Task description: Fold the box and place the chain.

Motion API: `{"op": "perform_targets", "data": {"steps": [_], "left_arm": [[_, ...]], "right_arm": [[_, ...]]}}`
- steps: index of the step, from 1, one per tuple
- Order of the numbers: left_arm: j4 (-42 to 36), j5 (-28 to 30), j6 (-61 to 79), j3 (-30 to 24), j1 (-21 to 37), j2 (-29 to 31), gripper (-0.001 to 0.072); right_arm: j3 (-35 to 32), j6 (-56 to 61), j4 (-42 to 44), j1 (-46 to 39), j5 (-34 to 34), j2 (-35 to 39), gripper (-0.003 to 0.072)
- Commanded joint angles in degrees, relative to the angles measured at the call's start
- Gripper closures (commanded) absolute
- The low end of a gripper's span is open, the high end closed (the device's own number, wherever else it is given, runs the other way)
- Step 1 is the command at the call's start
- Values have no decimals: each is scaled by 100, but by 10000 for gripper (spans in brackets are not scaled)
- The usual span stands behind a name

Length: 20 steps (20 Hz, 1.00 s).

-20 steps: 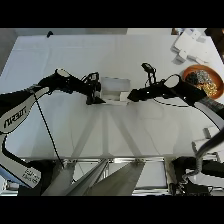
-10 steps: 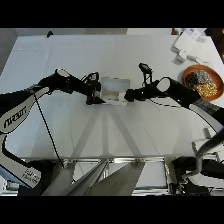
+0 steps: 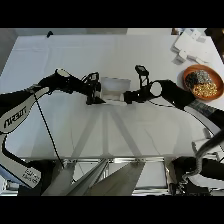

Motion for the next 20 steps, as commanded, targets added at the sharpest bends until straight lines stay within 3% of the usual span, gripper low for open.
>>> {"op": "perform_targets", "data": {"steps": [1, 10, 15, 20], "left_arm": [[4, 0, 9, 2, -2, 2, 273], [4, 2, 9, 2, -2, 2, 273], [4, 2, 9, 2, -2, 2, 273], [4, 2, 9, 2, -2, 2, 273]], "right_arm": [[306, 758, -778, 44, 321, -7, 229], [835, 1589, -1567, 619, 850, -498, 242], [1443, 2511, -2889, 903, 1862, -833, 243], [1799, 2730, -2940, 918, 2017, -973, 243]]}}
